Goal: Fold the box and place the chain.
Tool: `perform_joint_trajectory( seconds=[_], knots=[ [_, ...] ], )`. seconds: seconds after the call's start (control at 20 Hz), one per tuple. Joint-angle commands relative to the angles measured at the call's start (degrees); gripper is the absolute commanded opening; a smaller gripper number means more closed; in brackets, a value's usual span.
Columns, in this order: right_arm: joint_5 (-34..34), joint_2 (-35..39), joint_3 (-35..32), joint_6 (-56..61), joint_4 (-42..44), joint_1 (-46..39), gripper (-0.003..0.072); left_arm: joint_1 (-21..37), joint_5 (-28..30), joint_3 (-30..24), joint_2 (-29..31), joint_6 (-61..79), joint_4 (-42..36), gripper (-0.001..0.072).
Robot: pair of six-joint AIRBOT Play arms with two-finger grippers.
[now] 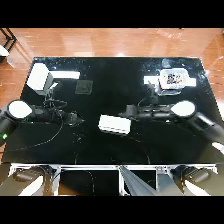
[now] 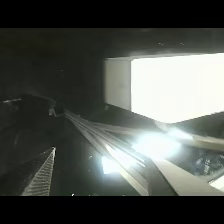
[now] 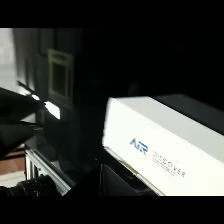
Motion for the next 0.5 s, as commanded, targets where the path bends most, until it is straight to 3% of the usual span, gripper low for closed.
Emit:
perform_joint_trajectory(
  seconds=[0.0,0.2,0.3,0.45],
  knots=[
    [7.39,9.64,0.57,-0.17,-10.38,-9.94,0.0022,-0.07,-1.38,4.35,-4.59,8.81,-3.41,0.0642],
    [14.73,17.79,0.55,4.63,-29.4,-21.07,0.0022,-1.03,-6.01,15.72,-14.95,40.5,-10.84,0.0641],
    [17.14,18.27,0.5,4.76,-32.63,-24.83,0.0022,-3.43,-5.31,19.87,-18.51,53.99,-12.92,0.0642],
    [16.15,18.27,-0.9,4.7,-32.89,-26.99,0.0021,-10.71,-1.55,20.81,-22.21,70.55,-14.56,0.0645]
  ],
)
